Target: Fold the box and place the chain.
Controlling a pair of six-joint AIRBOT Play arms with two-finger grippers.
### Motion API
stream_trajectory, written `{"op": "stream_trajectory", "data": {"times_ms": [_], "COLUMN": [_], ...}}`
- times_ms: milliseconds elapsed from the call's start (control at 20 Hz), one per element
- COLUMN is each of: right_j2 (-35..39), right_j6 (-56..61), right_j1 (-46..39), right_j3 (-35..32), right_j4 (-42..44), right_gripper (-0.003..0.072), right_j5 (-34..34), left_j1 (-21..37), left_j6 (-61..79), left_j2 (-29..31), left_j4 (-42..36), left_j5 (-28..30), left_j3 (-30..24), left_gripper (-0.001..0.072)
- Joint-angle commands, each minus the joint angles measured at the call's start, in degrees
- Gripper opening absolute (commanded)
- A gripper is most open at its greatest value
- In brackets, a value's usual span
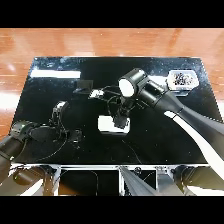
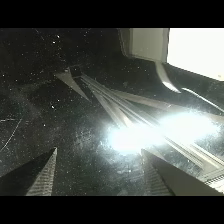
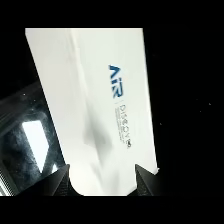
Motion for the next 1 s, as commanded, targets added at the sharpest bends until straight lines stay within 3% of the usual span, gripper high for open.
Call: {"op": "stream_trajectory", "data": {"times_ms": [0,150,400,450,500,950], "right_j2": [0.9,0.5,-2.4,-2.8,-3.1,-5.2], "right_j6": [1.4,-1.1,-3.8,-3.8,-3.8,-3.8], "right_j1": [-0.9,-0.9,-0.9,-0.9,-0.9,-0.9], "right_j3": [0.2,0.2,0.2,0.2,0.2,0.2], "right_j4": [0.0,0.0,0.3,0.5,0.5,0.4], "right_gripper": [0.0486,0.0514,0.0529,0.0661,0.0690,0.0674], "right_j5": [-1.8,-5.1,-4.8,-4.7,-4.5,-4.0], "left_j1": [0.0,0.0,0.0,0.0,0.0,0.0], "left_j6": [0.2,0.2,0.4,0.4,0.4,0.4], "left_j2": [0.0,0.0,-0.1,0.0,-0.1,-0.1], "left_j4": [-0.1,-0.2,-0.2,-0.2,-0.2,-0.2], "left_j5": [0.1,0.1,0.1,0.1,0.1,0.1], "left_j3": [0.0,0.0,0.0,0.0,0.0,0.0], "left_gripper": [0.0625,0.0625,0.0625,0.0625,0.0625,0.0625]}}
